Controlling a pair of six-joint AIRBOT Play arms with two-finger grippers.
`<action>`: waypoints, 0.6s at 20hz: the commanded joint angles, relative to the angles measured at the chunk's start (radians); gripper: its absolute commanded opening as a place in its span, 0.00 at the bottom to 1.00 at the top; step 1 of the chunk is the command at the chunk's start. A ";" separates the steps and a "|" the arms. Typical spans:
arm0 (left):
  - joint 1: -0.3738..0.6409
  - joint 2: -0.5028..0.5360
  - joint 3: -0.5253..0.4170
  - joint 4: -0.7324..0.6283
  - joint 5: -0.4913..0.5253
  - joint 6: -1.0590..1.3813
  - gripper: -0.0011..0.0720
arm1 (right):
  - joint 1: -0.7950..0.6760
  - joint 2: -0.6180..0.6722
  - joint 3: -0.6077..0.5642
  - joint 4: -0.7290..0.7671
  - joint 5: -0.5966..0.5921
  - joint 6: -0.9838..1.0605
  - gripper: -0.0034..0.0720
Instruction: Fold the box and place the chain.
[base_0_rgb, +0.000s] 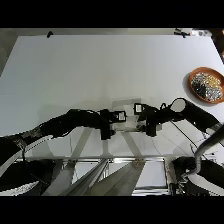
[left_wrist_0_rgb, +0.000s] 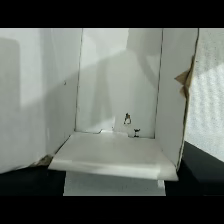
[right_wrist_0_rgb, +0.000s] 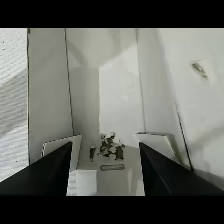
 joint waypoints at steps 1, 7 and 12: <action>0.000 0.001 0.000 0.000 0.000 0.000 0.36 | 0.000 -0.012 0.000 -0.002 0.011 0.004 0.62; 0.000 0.001 0.000 0.000 0.000 0.000 0.36 | 0.000 -0.002 0.001 -0.006 0.082 0.010 0.07; 0.000 0.001 0.000 0.000 0.001 0.000 0.36 | -0.001 0.151 0.015 -0.089 0.188 0.230 0.07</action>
